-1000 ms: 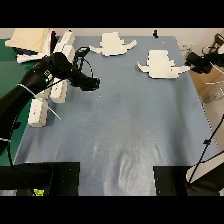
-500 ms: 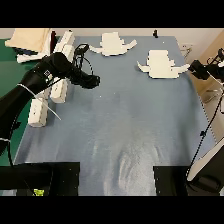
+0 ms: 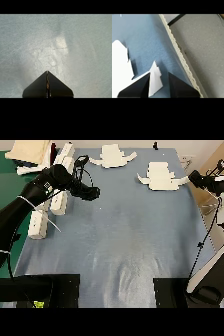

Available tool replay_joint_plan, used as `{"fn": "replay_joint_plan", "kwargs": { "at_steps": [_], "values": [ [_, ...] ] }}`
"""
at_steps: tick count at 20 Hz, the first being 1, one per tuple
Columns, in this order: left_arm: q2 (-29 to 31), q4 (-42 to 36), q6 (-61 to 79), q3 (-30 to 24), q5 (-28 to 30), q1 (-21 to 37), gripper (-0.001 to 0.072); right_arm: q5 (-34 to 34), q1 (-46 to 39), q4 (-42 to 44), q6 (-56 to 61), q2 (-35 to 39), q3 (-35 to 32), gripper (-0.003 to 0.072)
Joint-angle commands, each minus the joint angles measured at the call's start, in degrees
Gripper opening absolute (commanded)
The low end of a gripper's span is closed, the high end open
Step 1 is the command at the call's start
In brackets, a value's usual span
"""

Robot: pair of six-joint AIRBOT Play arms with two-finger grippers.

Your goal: Fold the box.

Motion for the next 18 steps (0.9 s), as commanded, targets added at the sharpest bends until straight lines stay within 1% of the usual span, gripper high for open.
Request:
{"fn": "replay_joint_plan", "kwargs": {
  "at_steps": [1,3,4,6,7,8,11,13,15,18],
  "values": [
    [0.0,0.0,0.0,0.0,0.0,0.0,0.0015,-0.3,0.0,3.2,-1.8,-1.1,0.5,0.0336],
    [0.0,0.0,0.0,0.0,0.0,0.0,0.0015,2.1,0.0,3.7,-1.9,-1.2,0.5,0.0237],
    [0.0,0.0,0.0,0.0,0.1,0.0,0.0015,3.4,0.0,4.1,-1.9,-1.2,0.5,0.0223],
    [0.0,0.0,0.0,0.0,0.2,0.0,0.0015,7.3,0.0,6.1,-2.6,-1.2,1.0,0.0221],
    [0.0,0.0,0.0,0.0,0.2,0.0,0.0015,10.2,0.0,8.0,-4.1,-1.2,1.5,0.0131],
    [0.0,0.0,0.0,0.0,0.2,0.0,0.0015,13.6,0.0,10.1,-6.1,-1.1,2.0,0.0003],
    [0.0,0.0,0.0,0.0,1.0,0.0,0.0015,20.0,0.0,16.2,-7.8,0.8,2.0,0.0001],
    [0.0,0.0,0.0,0.0,0.8,0.0,0.0015,25.2,0.0,16.9,-5.0,3.4,1.9,-0.0002],
    [0.0,0.0,-0.5,0.0,0.0,0.2,0.0015,30.8,0.3,13.2,0.7,7.2,0.0,-0.0004],
    [0.3,0.0,-0.5,0.1,-2.1,0.2,0.0015,38.0,1.4,1.0,9.1,14.9,-4.6,-0.0005]
  ]
}}
